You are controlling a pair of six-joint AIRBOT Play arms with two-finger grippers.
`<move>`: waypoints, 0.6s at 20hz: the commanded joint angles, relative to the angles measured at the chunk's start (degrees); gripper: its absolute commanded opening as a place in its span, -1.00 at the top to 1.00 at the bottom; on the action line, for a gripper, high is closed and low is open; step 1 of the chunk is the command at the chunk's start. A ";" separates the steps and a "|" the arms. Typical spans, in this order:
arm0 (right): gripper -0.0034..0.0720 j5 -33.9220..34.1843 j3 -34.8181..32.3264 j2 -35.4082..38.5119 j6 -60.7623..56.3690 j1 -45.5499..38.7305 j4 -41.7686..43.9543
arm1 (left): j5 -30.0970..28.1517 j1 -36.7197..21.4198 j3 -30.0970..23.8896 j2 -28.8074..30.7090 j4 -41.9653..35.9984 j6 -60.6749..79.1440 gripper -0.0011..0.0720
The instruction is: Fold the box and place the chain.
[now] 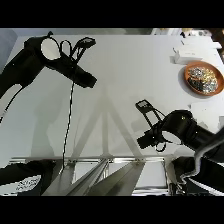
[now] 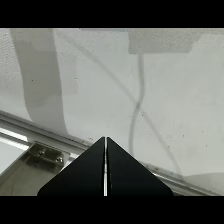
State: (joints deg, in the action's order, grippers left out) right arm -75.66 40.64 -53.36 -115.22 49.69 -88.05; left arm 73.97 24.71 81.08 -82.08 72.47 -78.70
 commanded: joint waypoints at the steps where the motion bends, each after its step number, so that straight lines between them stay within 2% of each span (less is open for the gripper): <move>1: 0.87 0.11 -0.02 0.04 0.00 0.07 0.02 | -0.02 0.02 -0.02 0.02 0.02 0.02 0.95; 7: 0.87 1.70 0.00 0.04 -0.20 0.04 -1.49 | -0.02 0.02 -0.02 0.02 0.02 0.02 0.95; 9: 0.87 1.31 0.00 0.02 -5.25 -0.07 -7.13 | -0.02 0.02 -0.02 0.02 0.02 0.02 0.95; 12: 0.88 -8.57 0.00 0.02 -2.51 -5.20 -19.89 | -0.02 0.02 -0.02 0.02 0.00 0.02 0.95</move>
State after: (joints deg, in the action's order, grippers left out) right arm -77.08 40.64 -53.36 -118.52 47.79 -97.17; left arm 73.97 24.71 81.08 -82.08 72.49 -78.70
